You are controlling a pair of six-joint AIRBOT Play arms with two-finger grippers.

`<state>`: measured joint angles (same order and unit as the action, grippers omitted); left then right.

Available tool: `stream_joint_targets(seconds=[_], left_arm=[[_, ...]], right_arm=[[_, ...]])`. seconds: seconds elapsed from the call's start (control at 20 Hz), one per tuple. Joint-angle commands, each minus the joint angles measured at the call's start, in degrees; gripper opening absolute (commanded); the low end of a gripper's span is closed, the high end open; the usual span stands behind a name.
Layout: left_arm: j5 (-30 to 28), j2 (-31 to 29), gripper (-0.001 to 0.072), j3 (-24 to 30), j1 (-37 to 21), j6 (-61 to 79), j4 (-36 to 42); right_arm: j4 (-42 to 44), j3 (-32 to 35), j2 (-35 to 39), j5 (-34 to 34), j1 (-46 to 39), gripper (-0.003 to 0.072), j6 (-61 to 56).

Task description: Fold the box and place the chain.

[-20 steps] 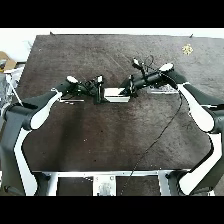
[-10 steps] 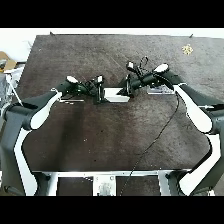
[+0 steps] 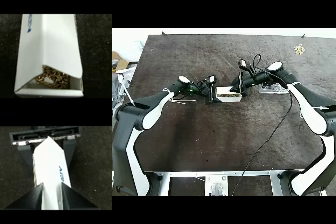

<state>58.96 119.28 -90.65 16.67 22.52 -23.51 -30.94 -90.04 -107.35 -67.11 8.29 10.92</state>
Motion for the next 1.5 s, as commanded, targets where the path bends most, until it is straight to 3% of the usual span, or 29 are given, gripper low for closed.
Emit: stream_joint_targets(seconds=[0.0, 0.05, 1.45], left_arm=[[0.0, 0.0, 0.0269, 0.0, 0.0, 0.0, 0.0], [0.0, 0.0, 0.0269, 0.0, 0.0, 0.0, 0.0], [0.0, 0.0, 0.0269, 0.0, 0.0, 0.0, 0.0]], right_arm=[[-1.0, -0.1, 0.1, 0.2, 0.0, 0.0254, 0.0], [-1.0, -0.1, 0.1, 0.3, 0.0, 0.0176, 0.0], [-4.8, 1.4, -2.1, -5.8, -0.1, 0.0179, -3.2]])
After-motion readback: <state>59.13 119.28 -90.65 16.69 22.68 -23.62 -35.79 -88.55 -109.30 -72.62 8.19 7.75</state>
